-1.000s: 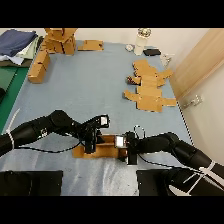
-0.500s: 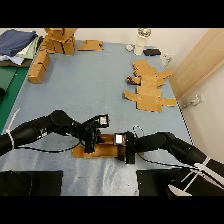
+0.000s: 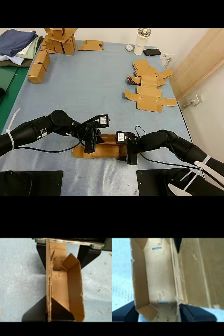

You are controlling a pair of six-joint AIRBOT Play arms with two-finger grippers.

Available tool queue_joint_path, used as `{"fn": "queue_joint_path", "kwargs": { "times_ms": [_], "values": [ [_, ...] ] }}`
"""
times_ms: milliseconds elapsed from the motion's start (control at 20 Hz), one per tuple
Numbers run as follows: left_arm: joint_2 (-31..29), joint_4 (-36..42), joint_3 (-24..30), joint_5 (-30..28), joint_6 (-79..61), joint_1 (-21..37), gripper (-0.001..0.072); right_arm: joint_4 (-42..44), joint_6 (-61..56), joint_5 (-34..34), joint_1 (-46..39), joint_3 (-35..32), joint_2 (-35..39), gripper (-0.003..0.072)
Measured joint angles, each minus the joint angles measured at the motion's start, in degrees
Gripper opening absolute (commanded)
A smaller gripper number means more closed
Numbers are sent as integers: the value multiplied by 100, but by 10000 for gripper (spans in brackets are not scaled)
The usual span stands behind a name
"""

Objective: Fold the box.

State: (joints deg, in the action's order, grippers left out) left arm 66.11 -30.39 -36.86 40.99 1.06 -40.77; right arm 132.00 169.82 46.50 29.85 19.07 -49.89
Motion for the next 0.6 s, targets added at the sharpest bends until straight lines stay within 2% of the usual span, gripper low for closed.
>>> {"fn": "queue_joint_path", "kwargs": {
  "times_ms": [600],
  "values": [
    [0, 0, 0, -2, 0, 0, 14, 44, 210, -31, -13, 0, -85, 653]
  ]
}}
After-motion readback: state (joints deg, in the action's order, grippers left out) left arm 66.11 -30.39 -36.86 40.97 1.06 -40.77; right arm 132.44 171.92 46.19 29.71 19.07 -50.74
